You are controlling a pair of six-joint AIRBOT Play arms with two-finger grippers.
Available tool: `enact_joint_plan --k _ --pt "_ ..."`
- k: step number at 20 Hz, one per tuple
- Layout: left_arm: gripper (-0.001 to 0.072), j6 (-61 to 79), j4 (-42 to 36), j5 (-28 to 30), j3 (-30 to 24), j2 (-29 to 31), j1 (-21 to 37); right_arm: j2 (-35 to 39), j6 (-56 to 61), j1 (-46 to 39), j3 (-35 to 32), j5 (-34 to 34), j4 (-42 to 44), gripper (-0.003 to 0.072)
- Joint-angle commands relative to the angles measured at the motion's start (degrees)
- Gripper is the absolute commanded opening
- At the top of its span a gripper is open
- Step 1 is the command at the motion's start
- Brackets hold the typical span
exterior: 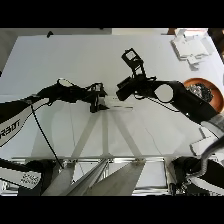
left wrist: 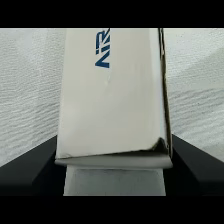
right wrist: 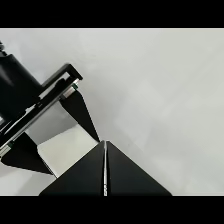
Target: Fold the box and place the chain.
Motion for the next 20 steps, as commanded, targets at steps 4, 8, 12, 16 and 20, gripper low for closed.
enact_joint_plan --k 4,8,12,16,20 --pt "0.0342 0.0 0.02 0.0 0.02 0.0 0.04 -9.49 -7.72 -1.84 0.07 7.98 24.02 0.0007" --pt "0.0342 0.0 0.02 0.0 0.02 0.0 0.04 -13.55 -9.38 -0.76 0.07 8.96 26.77 0.0007" --pt "0.0342 0.0 0.02 0.0 0.02 0.0 0.04 -14.53 -9.38 0.57 0.07 9.38 25.81 0.0007" --pt "0.0342 0.0 0.02 0.0 0.02 0.0 0.02 -14.53 -6.29 1.2 0.04 9.11 19.98 0.0007" --pt "0.0342 0.0 0.02 -0.02 0.02 0.0 0.04 -14.45 -5.51 1.25 0.07 8.74 18.86 0.0008"
